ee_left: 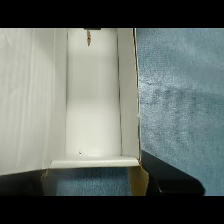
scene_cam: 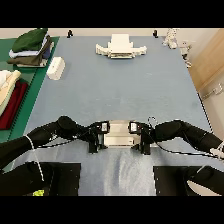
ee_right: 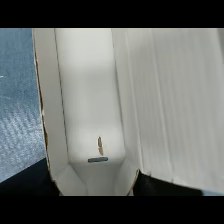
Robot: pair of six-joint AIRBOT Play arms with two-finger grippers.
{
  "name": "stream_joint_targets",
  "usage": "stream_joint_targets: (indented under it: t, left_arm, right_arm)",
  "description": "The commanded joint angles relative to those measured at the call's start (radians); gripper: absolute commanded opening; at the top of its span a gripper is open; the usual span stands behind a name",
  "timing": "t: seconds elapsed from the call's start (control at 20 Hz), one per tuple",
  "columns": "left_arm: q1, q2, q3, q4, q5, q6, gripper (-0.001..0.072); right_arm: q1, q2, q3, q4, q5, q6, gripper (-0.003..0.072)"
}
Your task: Fold the box.
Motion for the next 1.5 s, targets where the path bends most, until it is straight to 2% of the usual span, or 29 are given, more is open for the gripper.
stream_joint_targets:
  t: [0.0, 0.15, 0.2, 0.3, 0.5, 0.65, 0.8, 0.9, 1.0, 1.05, 1.1, 1.15, 1.25, 1.3, 1.4, 1.45]
  left_arm:
    - [0.0, 0.0, 0.001, 0.0, 0.0, 0.0, 0.0501]
    - [0.0, 0.0, 0.001, 0.0, 0.0, 0.0, 0.0501]
    - [0.0, 0.0, 0.001, 0.0, 0.0, 0.0, 0.0502]
    - [0.0, 0.0, 0.001, 0.0, 0.0, 0.0, 0.0502]
    - [0.0, 0.0, 0.001, 0.0, 0.0, 0.0, 0.0501]
    - [0.0, 0.0, 0.001, 0.0, 0.0, 0.0, 0.0501]
    - [0.0, 0.0, 0.001, 0.0, 0.0, 0.0, 0.0501]
    - [0.0, 0.0, 0.001, 0.0, 0.0, 0.0, 0.0501]
    - [0.0, 0.0, 0.001, 0.0, 0.0, 0.0, 0.0502]
    - [0.0, 0.0, 0.001, 0.0, 0.0, 0.0, 0.0502]
    - [0.0, 0.0, 0.001, 0.0, 0.0, 0.0, 0.0501]
    - [0.0, 0.0, 0.001, 0.0, 0.0, 0.0, 0.0501]
    - [0.0, 0.0, 0.001, 0.0, 0.0, 0.0, 0.0501]
    - [0.0, 0.0, 0.001, 0.0, 0.0, 0.0, 0.0501]
    - [0.0, 0.0, 0.001, 0.0, 0.0, 0.0, 0.0501]
    - [0.0, 0.0, 0.001, 0.0, 0.0, 0.0, 0.0501]
  right_arm:
    - [0.0, 0.0, 0.0, -0.002, -0.002, 0.0, 0.0541]
    - [0.0, 0.0, 0.0, -0.002, -0.001, 0.001, 0.0563]
    - [0.0, 0.0, 0.0, -0.004, 0.001, 0.001, 0.0712]
    - [0.0, 0.001, 0.005, -0.037, -0.001, 0.027, 0.0713]
    - [0.0, 0.051, 0.036, -0.227, -0.036, 0.223, 0.0713]
    - [0.0, 0.133, 0.063, -0.37, -0.131, 0.394, 0.0713]
    - [0.0, 0.235, 0.107, -0.467, -0.291, 0.57, 0.0712]
    - [0.0, 0.3, 0.151, -0.458, -0.38, 0.799, 0.0702]
    - [0.0, 0.341, 0.17, -0.319, -0.351, 1.11, 0.0687]
    - [0.0, 0.341, 0.168, -0.196, -0.313, 1.223, 0.0538]
    - [0.001, 0.326, 0.159, -0.048, -0.25, 1.278, 0.0227]
    - [0.019, 0.303, 0.152, 0.038, -0.174, 1.282, 0.0078]
    - [0.09, 0.233, 0.151, 0.06, -0.008, 1.292, 0.0065]
    - [0.12, 0.19, 0.152, 0.061, 0.089, 1.319, 0.0004]
    - [0.149, 0.106, 0.159, 0.06, 0.234, 1.356, 0.0004]
    - [0.147, 0.07, 0.171, 0.059, 0.267, 1.359, 0.0004]
